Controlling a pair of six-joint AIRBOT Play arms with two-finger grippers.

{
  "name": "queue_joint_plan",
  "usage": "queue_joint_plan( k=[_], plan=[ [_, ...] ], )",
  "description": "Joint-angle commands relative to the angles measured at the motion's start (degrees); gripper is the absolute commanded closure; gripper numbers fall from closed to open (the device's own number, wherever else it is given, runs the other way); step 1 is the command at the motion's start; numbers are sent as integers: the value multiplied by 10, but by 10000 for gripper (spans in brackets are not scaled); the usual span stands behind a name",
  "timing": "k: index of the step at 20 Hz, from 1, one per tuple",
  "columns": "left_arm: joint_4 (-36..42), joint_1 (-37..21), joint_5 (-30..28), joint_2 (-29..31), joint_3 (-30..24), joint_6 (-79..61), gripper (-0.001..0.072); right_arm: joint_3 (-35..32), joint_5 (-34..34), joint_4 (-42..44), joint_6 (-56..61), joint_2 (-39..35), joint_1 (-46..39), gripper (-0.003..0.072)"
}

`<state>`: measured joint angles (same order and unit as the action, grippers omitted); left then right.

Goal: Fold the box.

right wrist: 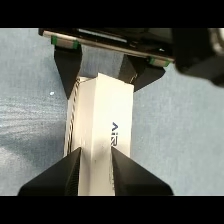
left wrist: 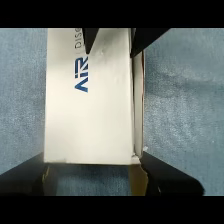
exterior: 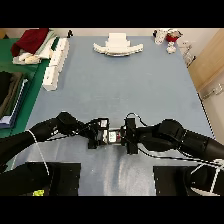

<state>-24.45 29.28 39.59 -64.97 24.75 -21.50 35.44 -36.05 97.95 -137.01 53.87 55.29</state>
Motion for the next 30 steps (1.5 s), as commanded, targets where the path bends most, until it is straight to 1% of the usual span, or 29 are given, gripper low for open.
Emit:
queue_joint_plan(
  k=[1, 2, 4, 11, 13, 15, 16, 17, 18, 19, 22, 24, 26, 30],
  plan=[
    [0, 0, -2, 0, 0, 0, 295, 0, -2, 5, 0, -10, 1, 379],
    [0, 0, -2, 0, 0, 0, 294, 0, -2, 5, 0, -11, 1, 379],
    [0, 0, -2, 0, 0, 0, 295, 0, -2, 5, 0, -12, 1, 207],
    [0, 0, -2, 0, 0, 0, 295, 1, -1, 16, 0, -19, 1, 207],
    [0, 0, -2, 0, 0, 0, 295, 1, 0, 57, 21, -41, 0, 207],
    [0, 0, -2, 0, 0, 0, 295, 0, 1, 129, 85, -64, 0, 211],
    [0, 0, -2, 0, 0, 0, 294, -4, 6, 163, 113, -69, 0, 265],
    [0, 0, -2, 0, 0, 0, 294, -15, 26, 186, 134, -71, -1, 389],
    [0, 0, -2, 0, 0, 0, 294, -34, 63, 201, 158, -73, -3, 559],
    [0, 0, -2, 0, 0, 0, 294, -59, 113, 215, 188, -75, -3, 683],
    [0, 0, -2, 0, 0, 0, 294, -119, 225, 240, 264, -76, -2, 683],
    [0, 0, -2, 0, 0, 0, 295, -140, 267, 239, 290, -76, -2, 683],
    [0, 0, -2, 0, 0, 0, 295, -147, 280, 238, 292, -75, -2, 683],
    [0, 0, -2, 0, 0, 0, 294, -165, 280, 238, 292, -67, 2, 684]
  ],
)
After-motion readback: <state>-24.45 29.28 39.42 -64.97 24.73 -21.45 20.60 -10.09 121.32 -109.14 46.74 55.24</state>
